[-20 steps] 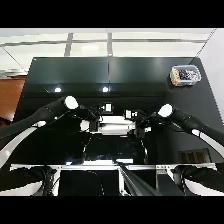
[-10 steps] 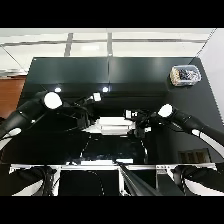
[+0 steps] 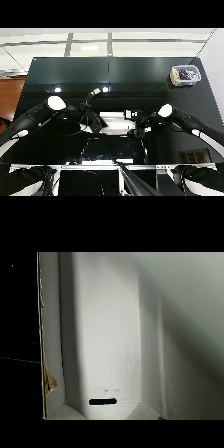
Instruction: Fold the box and place the chain.
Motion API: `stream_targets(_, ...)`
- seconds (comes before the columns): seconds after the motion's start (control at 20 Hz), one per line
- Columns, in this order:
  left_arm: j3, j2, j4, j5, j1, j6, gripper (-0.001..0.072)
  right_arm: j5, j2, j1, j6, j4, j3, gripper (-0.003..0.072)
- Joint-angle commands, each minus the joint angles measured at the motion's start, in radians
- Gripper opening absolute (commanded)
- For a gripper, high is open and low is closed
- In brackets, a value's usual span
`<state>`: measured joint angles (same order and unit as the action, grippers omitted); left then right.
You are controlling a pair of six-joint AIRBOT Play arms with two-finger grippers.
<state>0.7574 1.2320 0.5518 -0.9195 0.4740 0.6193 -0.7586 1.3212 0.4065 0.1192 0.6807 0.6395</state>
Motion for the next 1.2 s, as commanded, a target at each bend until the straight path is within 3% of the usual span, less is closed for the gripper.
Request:
stream_targets(0.0, -0.010, 0.021, -0.277, 0.274, -0.016, -0.168, 0.0026, 0.000, 0.000, 0.001, 0.000, 0.000, 0.000, 0.0234)
stream_targets(0.1, -0.009, 0.034, -0.231, 0.391, -0.019, -0.187, 0.0026, 0.000, 0.000, 0.001, 0.000, 0.000, 0.000, 0.0234)
stream_targets(0.15, -0.003, 0.055, -0.186, 0.386, -0.019, -0.186, 0.0026, 0.000, 0.000, 0.001, 0.000, 0.000, 0.000, 0.0234)
stream_targets(0.3, 0.032, 0.153, -0.031, 0.212, -0.019, -0.096, 0.0025, 0.000, 0.000, 0.001, 0.000, 0.000, 0.000, 0.0234)
stream_targets(0.4, 0.045, 0.209, -0.029, 0.101, -0.019, -0.090, 0.0025, 0.000, 0.000, 0.001, 0.000, 0.000, 0.000, 0.0234)
stream_targets(0.55, 0.050, 0.245, -0.016, 0.076, -0.020, -0.092, 0.0025, 0.000, 0.000, 0.001, 0.000, 0.000, 0.000, 0.0234)
stream_targets(0.65, 0.087, 0.236, 0.062, 0.055, -0.027, -0.084, 0.0023, 0.000, 0.000, 0.001, 0.000, 0.000, 0.000, 0.0234)
stream_targets(0.8, 0.171, 0.147, 0.213, -0.023, -0.060, 0.016, 0.0022, 0.000, 0.000, 0.001, 0.000, 0.000, 0.000, 0.0234)
stream_targets(0.9, 0.171, 0.033, 0.278, -0.061, -0.082, 0.036, 0.0023, 0.001, 0.000, 0.001, 0.000, 0.001, 0.000, 0.0234)
stream_targets(1.0, 0.117, -0.089, 0.266, -0.092, -0.104, 0.008, 0.0023, 0.001, 0.000, 0.001, 0.000, 0.001, 0.000, 0.0234)
stream_targets(1.15, -0.034, -0.224, 0.251, -0.101, -0.128, -0.131, 0.0026, 0.000, 0.000, 0.001, 0.000, 0.000, 0.000, 0.0234)
